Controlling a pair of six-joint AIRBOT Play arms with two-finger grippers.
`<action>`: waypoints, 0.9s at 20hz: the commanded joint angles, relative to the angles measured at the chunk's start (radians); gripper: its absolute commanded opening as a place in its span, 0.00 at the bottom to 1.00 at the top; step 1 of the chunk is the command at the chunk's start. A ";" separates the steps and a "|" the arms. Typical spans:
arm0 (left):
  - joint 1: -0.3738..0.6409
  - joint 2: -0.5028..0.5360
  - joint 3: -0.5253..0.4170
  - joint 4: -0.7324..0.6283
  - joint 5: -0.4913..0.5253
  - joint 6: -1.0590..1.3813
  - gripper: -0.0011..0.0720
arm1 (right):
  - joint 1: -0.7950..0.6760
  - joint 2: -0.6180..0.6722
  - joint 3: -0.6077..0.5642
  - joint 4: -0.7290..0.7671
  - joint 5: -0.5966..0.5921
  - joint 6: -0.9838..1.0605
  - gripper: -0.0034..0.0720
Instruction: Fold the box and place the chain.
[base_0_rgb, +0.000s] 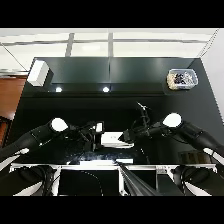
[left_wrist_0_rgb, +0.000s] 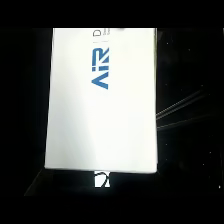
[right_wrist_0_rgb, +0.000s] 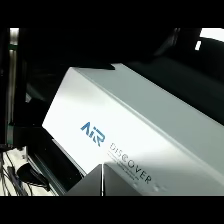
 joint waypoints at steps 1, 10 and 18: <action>0.001 0.000 0.000 0.000 -0.001 -0.002 0.55 | 0.011 -0.041 -0.003 -0.026 -0.016 -0.006 0.07; 0.000 0.000 0.000 0.000 -0.002 -0.002 0.55 | 0.011 -0.041 -0.003 -0.066 -0.046 -0.006 0.07; 0.000 0.000 0.000 -0.035 -0.009 -0.002 0.55 | 0.011 -0.041 -0.003 -0.064 -0.045 -0.006 0.07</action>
